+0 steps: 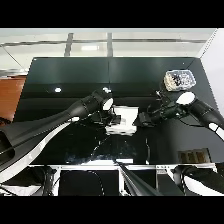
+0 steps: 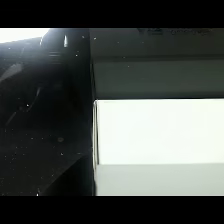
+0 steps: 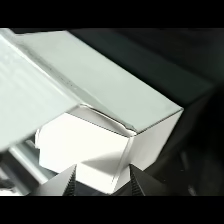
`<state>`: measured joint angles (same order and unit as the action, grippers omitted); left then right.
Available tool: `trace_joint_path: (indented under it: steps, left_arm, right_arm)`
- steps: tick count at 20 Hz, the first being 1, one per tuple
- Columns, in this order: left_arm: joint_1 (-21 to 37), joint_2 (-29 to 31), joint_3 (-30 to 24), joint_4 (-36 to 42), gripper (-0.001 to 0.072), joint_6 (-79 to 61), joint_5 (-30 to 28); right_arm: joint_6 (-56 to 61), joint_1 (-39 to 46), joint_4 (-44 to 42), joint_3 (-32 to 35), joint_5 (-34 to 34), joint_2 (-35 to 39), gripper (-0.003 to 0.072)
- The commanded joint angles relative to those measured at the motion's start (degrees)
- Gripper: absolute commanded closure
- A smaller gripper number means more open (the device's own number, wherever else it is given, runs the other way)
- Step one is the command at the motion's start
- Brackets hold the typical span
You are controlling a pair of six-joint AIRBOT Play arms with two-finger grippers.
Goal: Fold the box and place the chain.
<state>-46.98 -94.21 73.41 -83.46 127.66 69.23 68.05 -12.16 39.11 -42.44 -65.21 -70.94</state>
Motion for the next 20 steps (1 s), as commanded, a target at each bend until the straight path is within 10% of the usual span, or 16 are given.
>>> trace_joint_path:
  steps: [1, 20]
  left_arm:
    - [0.0, 0.0, 0.0, 0.2, 0.0684, -0.1, -0.2]
    - [0.0, 0.0, 0.0, 0.2, 0.0685, -0.1, 0.0]
  right_arm:
    - [11.3, -5.2, 10.5, -3.0, 4.3, -0.1, 0.0325]
    - [56.4, -24.4, 42.8, -13.0, 0.9, -7.3, 0.0385]
